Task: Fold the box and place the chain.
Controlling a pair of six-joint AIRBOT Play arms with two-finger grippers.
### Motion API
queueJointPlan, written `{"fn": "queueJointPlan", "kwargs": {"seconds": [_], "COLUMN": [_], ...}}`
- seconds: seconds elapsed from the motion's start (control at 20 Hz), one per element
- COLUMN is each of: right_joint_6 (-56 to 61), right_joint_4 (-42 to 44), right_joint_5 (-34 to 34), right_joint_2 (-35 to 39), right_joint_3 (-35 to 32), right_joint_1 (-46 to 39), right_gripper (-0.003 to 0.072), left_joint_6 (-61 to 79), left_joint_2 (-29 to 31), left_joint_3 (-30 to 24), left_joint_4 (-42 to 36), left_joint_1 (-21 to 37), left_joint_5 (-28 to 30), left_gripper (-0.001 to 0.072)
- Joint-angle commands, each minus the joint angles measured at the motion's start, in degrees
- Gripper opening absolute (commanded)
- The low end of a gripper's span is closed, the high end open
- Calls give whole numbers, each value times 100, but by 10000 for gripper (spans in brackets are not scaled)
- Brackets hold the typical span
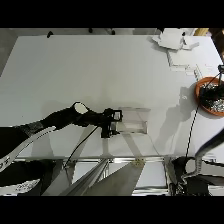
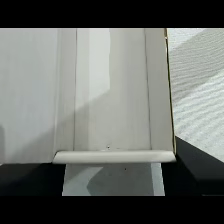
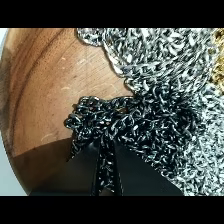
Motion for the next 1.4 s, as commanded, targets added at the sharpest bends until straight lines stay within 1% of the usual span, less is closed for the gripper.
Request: {"fn": "queueJointPlan", "kwargs": {"seconds": [0.0, 0.05, 0.1, 0.25, 0.4, 0.5, 0.6, 0.75, 0.85, 1.0, 1.15, 1.35], "right_joint_6": [-11, -11, -13, -39, -146, -203, -643, -1436, -1810, -2184, -2284, -2538], "right_joint_4": [55, 55, 57, 96, 271, 586, 1296, 2643, 3215, 3394, 3390, 3397], "right_joint_5": [227, 321, 457, 697, 938, 1196, 1462, 1829, 2234, 2898, 3368, 3884], "right_joint_2": [-42, -37, -17, 328, 1008, 1539, 2114, 3034, 3628, 4144, 4531, 4994], "right_joint_3": [-2, 0, 0, 0, -2, -2, -2, -2, -2, -2, -2, -2], "right_joint_1": [-4, -4, -4, 13, 13, 13, 13, 15, 157, 898, 1919, 2994], "right_gripper": [81, 74, 21, 21, 21, 21, 21, 21, 21, 21, 21, 21], "left_joint_6": [2, 2, 2, 2, 2, 2, 2, 2, 2, 2, 2, 2], "left_joint_2": [4, 4, 4, 4, 4, 4, 4, 4, 4, 4, 4, 4], "left_joint_3": [-2, -2, -2, -2, -2, -2, -2, -2, -2, -2, -2, -2], "left_joint_4": [2, 2, 2, 2, 2, 2, 4, 2, 2, 2, 2, 2], "left_joint_1": [0, 0, 0, 0, 0, 0, 0, 0, 0, 0, 0, 0], "left_joint_5": [0, 0, 0, 0, 2, 0, 2, 0, 0, 0, 0, 0], "left_gripper": [342, 342, 342, 342, 342, 342, 342, 342, 342, 342, 342, 342]}}
